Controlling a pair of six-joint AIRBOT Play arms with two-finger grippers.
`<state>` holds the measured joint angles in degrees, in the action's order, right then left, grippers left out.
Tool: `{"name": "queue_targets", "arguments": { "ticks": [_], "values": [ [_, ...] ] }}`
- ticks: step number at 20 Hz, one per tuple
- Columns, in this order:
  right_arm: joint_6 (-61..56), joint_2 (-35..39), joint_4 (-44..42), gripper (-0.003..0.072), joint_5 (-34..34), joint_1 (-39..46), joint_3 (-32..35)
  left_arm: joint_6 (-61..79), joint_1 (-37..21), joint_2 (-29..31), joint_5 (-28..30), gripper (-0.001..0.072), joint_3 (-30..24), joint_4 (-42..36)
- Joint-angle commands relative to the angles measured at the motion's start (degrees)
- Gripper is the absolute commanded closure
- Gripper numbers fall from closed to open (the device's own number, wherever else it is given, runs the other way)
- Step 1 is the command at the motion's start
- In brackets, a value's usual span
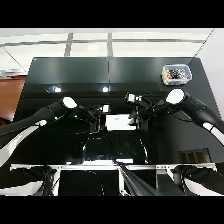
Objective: Fold the box and place the chain.
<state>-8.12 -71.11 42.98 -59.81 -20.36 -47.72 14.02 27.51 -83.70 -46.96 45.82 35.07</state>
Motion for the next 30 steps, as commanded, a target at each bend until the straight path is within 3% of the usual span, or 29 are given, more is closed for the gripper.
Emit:
{"name": "queue_targets", "arguments": {
  "ticks": [1,8,9,10,11,14,20,25,26,29,30],
  "values": [
    [-1.44,0.02,-0.02,0.039,0.66,-0.17,-0.07,0.11,0.04,-0.02,-0.02,0.0342,0.04,0.04],
    [-1.53,1.6,-2.95,0.0387,2.4,-0.13,-0.11,0.11,0.04,-0.02,-0.02,0.0342,0.04,0.04],
    [-1.51,1.81,-3.32,0.0326,2.38,-0.24,-0.11,0.11,0.04,-0.02,-0.02,0.0342,0.04,0.04],
    [-1.53,1.81,-3.78,0.0097,2.1,-0.46,-0.09,0.11,0.04,-0.02,-0.02,0.0342,0.04,0.04],
    [-1.18,1.81,-3.67,-0.0024,1.99,-1.03,-0.09,0.11,0.04,-0.02,-0.02,0.0342,0.04,0.04],
    [1.55,1.53,-1.62,-0.0023,2.43,-2.97,-0.04,0.11,0.04,-0.02,-0.02,0.0342,0.04,0.04],
    [1.73,0.7,5.18,-0.0019,10.03,-4.04,-0.11,0.11,0.04,-0.02,-0.02,0.0342,0.04,0.04],
    [-0.52,0.72,5.05,-0.0015,8.92,-4.04,-2.01,0.11,0.04,-0.02,-0.02,0.0342,0.04,0.04],
    [-1.09,0.72,5.05,0.0136,8.44,-4.04,-2.36,0.11,0.04,-0.02,-0.02,0.0342,0.04,0.04],
    [-2.47,0.72,4.87,0.0265,5.07,-4.04,-2.4,0.11,0.04,-0.02,-0.02,0.0342,0.04,0.04],
    [-3.54,0.7,4.9,0.0265,4.28,-4.04,-2.4,0.11,0.04,-0.02,-0.02,0.0342,0.04,0.04]
  ]
}}
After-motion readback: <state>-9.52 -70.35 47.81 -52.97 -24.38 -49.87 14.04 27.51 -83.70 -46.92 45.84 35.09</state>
